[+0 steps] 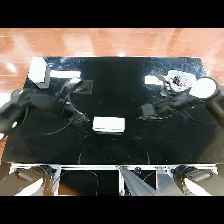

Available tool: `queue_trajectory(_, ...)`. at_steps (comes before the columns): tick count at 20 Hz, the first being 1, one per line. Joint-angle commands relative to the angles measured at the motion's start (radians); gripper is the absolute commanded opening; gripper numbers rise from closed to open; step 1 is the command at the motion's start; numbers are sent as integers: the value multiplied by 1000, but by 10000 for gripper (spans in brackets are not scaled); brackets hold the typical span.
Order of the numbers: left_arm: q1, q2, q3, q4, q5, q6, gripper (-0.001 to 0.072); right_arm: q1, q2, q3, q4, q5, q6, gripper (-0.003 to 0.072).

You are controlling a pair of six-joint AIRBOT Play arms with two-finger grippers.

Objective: Fold the box and place the chain.

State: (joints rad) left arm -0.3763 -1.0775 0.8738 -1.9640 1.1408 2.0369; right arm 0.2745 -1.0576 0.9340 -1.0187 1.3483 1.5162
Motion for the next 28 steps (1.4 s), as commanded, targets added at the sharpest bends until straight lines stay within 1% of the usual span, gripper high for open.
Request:
queue_trajectory(1,-16,-218,193,-23,144,320,637,-119,57,-55,-123,111,49,35)
queue_trajectory(2,-32,-249,234,-36,169,394,638,-133,56,-55,-132,106,48,35)
queue_trajectory(3,-51,-265,256,-35,168,462,639,-140,56,-55,-140,93,48,35)
queue_trajectory(5,-91,-269,262,-35,135,620,640,-142,56,-55,-169,53,48,35)
queue_trajectory(6,-108,-269,262,-35,134,661,640,-142,56,-55,-177,34,48,36)
queue_trajectory(9,-161,-269,255,-19,121,717,639,-142,56,-55,-183,-7,46,35)
queue_trajectory(10,-168,-267,252,9,109,684,640,-142,56,-55,-191,-7,31,35)
queue_trajectory(11,-169,-259,243,31,85,663,640,-142,56,-55,-204,7,13,35)
queue_trajectory(13,-168,-241,236,34,82,663,639,-142,56,-55,-228,45,13,35)
queue_trajectory(15,-170,-216,212,38,55,677,639,-142,56,-55,-232,58,13,35)
queue_trajectory(18,-162,-213,112,23,1,773,635,-142,56,-55,-234,35,13,35)
queue_trajectory(21,-161,-153,27,22,-100,784,632,-142,56,-55,-240,37,6,35)
queue_trajectory(24,-162,-144,3,6,-143,788,632,-142,56,-55,-243,21,5,35)
queue_trajectory(28,-162,-144,3,-42,-146,787,631,-142,56,-55,-243,18,5,35)
